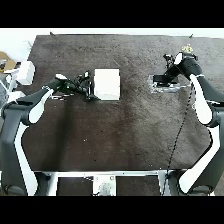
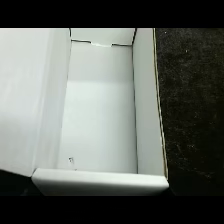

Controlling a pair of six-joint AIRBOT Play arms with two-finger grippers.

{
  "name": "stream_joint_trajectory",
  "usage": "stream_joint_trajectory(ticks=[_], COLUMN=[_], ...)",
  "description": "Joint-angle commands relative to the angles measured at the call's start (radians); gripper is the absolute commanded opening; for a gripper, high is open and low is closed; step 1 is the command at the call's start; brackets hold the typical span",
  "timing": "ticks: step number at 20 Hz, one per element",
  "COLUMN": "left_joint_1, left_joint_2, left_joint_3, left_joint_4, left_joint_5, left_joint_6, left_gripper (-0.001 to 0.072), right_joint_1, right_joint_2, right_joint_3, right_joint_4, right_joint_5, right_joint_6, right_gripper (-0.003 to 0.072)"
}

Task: Fold the box and place the chain.

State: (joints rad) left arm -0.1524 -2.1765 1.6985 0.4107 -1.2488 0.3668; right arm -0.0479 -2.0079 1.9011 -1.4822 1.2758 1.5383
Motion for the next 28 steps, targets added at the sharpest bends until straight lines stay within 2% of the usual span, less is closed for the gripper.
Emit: stream_joint_trajectory(ticks=[1, 9, 10, 11, 12, 13, 28], left_joint_1=[-0.001, 0.0, 0.0, -0.001, 0.0, 0.0, -0.001], left_joint_2=[0.0, 0.0, 0.0, 0.0, 0.0, 0.0, 0.0], left_joint_3=[0.0, 0.0, 0.0, 0.0, 0.0, 0.0, 0.0], left_joint_4=[0.0, 0.0, 0.0, 0.0, 0.0, 0.0, 0.0], left_joint_5=[0.0, 0.0, 0.0, 0.0, 0.0, 0.0, 0.0], left_joint_6=[0.0, 0.0, 0.0, 0.0, 0.0, 0.0, 0.0], left_gripper=[0.0395, 0.0395, 0.0395, 0.0395, 0.0395, 0.0395, 0.0395], right_joint_1=[0.001, 0.001, 0.001, 0.002, 0.003, 0.005, 0.021], right_joint_2=[0.001, 0.084, 0.08, 0.074, 0.063, 0.052, -0.003], right_joint_3=[0.0, 0.0, 0.0, 0.0, 0.0, 0.0, 0.0], right_joint_4=[-0.001, 0.0, 0.007, 0.013, 0.014, 0.022, 0.039], right_joint_5=[-0.001, -0.034, -0.034, -0.034, -0.034, -0.035, -0.042], right_joint_6=[0.003, 0.003, 0.003, 0.003, 0.003, 0.003, 0.003], right_gripper=[0.0005, 0.0019, 0.0281, 0.0389, 0.0268, 0.0255, 0.0254])
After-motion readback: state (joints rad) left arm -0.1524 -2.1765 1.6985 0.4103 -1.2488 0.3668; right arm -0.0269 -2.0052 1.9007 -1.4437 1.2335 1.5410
